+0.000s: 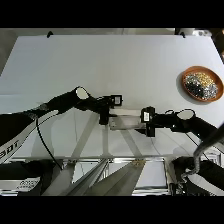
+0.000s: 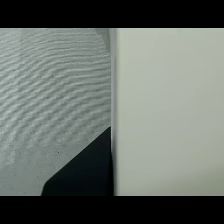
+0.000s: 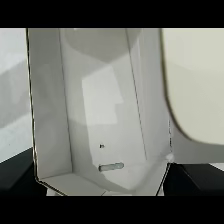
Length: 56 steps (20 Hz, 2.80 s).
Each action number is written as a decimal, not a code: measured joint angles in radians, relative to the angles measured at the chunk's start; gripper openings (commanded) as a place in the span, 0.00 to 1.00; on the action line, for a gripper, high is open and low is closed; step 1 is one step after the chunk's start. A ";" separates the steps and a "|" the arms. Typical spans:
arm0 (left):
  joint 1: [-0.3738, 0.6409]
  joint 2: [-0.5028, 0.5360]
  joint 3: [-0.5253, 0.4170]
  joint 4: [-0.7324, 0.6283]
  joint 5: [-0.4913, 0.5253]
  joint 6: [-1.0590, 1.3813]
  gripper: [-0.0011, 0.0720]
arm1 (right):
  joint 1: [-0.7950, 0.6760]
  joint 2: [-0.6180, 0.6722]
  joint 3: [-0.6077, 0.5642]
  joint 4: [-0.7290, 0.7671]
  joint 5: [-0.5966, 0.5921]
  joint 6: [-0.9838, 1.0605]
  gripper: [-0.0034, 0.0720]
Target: Fold the box and place the chain.
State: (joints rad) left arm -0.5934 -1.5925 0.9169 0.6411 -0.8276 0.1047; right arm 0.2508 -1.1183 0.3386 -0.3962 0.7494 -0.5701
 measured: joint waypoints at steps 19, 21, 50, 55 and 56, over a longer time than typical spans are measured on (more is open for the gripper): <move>0.000 0.000 0.000 0.000 0.000 -0.001 0.03 | -0.003 -0.014 0.000 -0.043 -0.011 0.019 0.58; 0.000 0.000 0.000 0.000 0.000 -0.001 0.03 | -0.003 -0.014 0.000 -0.047 -0.013 0.019 0.57; 0.000 0.000 0.000 0.000 0.001 -0.001 0.03 | -0.003 -0.014 0.000 -0.106 -0.033 0.027 0.58; 0.000 0.000 0.000 -0.001 0.000 -0.001 0.03 | -0.003 -0.014 0.000 -0.109 -0.034 0.093 0.58; 0.000 0.000 0.000 -0.001 0.000 -0.001 0.03 | -0.003 -0.014 0.000 -0.109 -0.034 0.102 0.58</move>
State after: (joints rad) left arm -0.5938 -1.5921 0.9169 0.6403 -0.8272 0.1036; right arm 0.2474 -1.1320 0.3386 -0.5049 0.7155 -0.4679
